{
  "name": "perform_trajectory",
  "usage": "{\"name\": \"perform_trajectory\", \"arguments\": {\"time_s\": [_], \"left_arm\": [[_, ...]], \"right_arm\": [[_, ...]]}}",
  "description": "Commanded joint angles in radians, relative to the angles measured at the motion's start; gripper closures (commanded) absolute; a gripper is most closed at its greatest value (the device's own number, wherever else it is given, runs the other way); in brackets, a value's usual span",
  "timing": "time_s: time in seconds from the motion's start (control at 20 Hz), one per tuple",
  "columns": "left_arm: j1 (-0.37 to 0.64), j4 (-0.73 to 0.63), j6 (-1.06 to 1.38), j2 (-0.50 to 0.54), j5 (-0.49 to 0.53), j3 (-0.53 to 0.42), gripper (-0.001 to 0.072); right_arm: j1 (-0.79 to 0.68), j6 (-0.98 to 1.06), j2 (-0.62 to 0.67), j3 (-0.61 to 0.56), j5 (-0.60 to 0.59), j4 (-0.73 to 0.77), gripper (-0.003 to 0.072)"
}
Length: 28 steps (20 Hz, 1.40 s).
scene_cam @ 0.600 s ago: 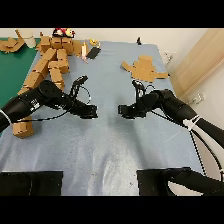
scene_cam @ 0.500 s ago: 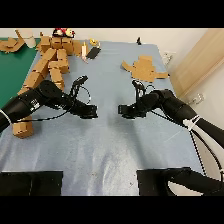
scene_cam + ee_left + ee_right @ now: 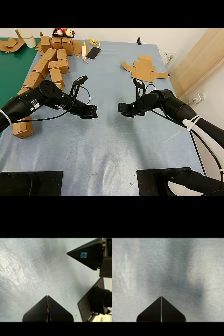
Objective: Fold the box.
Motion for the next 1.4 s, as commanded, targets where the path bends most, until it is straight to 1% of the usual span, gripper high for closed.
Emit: {"name": "perform_trajectory", "arguments": {"time_s": [0.0,0.05,0.1,0.15,0.2,0.3,0.5,0.6,0.7,0.85,1.05,1.2,1.35], "left_arm": [[0.0,0.0,0.0,-0.001,0.001,0.001,0.0699],[0.0,0.0,0.0,-0.001,0.0,0.001,0.0699],[0.0,0.0,0.0,-0.001,0.0,0.001,0.0699],[0.0,0.0,0.0,-0.001,0.001,0.001,0.0699],[0.0,0.0,0.0,-0.001,0.001,0.001,0.0699],[0.0,0.0,0.0,-0.001,0.0,0.001,0.0699],[0.0,0.0,0.0,-0.001,0.001,0.001,0.0699],[0.0,0.0,0.0,-0.001,0.0,0.001,0.0699],[0.0,0.0,0.0,-0.001,0.0,0.001,0.0699],[0.0,0.0,0.0,-0.001,0.0,0.001,0.0699],[0.0,0.0,0.0,-0.001,0.001,0.001,0.0699],[0.0,0.0,0.0,-0.001,0.001,0.001,0.0699],[0.0,0.0,0.0,-0.001,0.0,0.001,0.0699]], "right_arm": [[0.008,0.024,-0.01,0.001,0.029,0.062,0.0681],[0.007,0.024,-0.016,0.003,0.069,0.064,0.068],[-0.014,0.023,-0.027,0.024,0.083,0.053,0.0628],[-0.053,0.023,-0.045,0.063,0.073,0.05,0.0447],[-0.119,0.019,-0.07,0.121,0.043,0.049,0.0346],[-0.273,-0.053,-0.137,0.251,-0.01,0.048,0.0342],[-0.576,-0.162,-0.331,0.49,-0.016,0.058,0.0342],[-0.684,-0.175,-0.454,0.608,-0.017,0.082,0.0343],[-0.753,-0.183,-0.575,0.721,-0.007,0.093,0.0342],[-0.795,-0.194,-0.728,0.859,0.06,0.095,0.0343],[-0.784,-0.235,-0.865,0.999,0.07,0.11,0.0343],[-0.771,-0.268,-0.914,1.072,0.096,0.109,0.0343],[-0.761,-0.268,-0.927,1.087,0.158,0.111,0.0343]]}}
